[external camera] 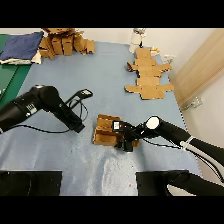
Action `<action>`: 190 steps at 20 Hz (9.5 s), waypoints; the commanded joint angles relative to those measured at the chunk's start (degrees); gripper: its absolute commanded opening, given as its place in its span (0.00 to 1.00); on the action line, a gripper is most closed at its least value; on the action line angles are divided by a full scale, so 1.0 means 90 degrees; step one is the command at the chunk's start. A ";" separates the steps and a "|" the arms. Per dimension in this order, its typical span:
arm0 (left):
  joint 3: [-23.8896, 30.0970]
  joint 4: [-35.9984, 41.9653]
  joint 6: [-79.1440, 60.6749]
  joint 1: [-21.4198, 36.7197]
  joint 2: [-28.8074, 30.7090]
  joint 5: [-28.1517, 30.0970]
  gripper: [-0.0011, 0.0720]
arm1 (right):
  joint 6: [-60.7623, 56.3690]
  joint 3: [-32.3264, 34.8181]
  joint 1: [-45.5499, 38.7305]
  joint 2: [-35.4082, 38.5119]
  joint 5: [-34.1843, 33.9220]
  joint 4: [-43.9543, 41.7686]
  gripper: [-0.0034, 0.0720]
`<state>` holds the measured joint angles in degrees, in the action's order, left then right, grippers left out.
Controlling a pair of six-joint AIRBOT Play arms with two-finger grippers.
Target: Fold the box.
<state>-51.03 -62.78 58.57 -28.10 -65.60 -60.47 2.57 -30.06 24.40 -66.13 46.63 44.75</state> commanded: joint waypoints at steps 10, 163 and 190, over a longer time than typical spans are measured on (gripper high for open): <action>0.2023 0.4813 -0.8369 0.1020 -0.0022 0.2042 0.03 | 0.0002 0.0002 -0.0002 0.0000 -0.0061 -0.0002 0.69; 0.2263 0.4490 -0.8881 -0.0561 -0.0600 0.2875 0.58 | -0.7601 -0.0782 -0.0403 0.0736 -0.0406 -0.1785 0.05; 0.2263 0.4495 -0.8881 -0.0566 -0.0600 0.2892 0.58 | -0.6436 -0.1666 -0.1428 -0.0165 -0.0068 -0.0087 0.05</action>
<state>-30.68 -22.31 -21.26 -33.17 -71.05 -34.54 -55.88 -42.96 15.09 -73.21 46.39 35.05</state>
